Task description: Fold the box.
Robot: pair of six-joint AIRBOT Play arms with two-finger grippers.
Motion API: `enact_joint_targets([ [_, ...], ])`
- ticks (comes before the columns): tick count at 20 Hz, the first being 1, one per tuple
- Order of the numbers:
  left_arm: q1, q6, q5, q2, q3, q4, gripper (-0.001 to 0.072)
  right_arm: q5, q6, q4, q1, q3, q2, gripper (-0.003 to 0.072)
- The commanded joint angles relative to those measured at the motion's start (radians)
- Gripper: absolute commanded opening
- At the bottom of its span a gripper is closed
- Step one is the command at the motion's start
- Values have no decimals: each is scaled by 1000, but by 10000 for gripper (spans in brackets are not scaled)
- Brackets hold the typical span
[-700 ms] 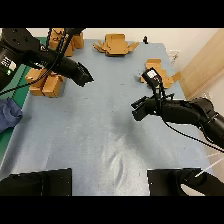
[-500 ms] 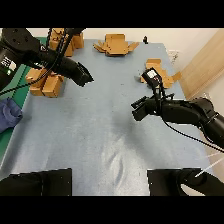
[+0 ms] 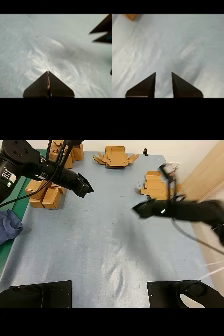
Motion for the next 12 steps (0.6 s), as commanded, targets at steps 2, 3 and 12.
enact_joint_targets([
  [2,0,2,28,-1,0,-3,16,-138,31,-83,-377,216,-21,312],
  [3,0,2,34,-1,0,-8,16,-138,-11,-84,-492,257,-54,313],
  [12,0,-1,77,-3,-1,-29,16,-184,-110,29,-789,922,-901,303],
])
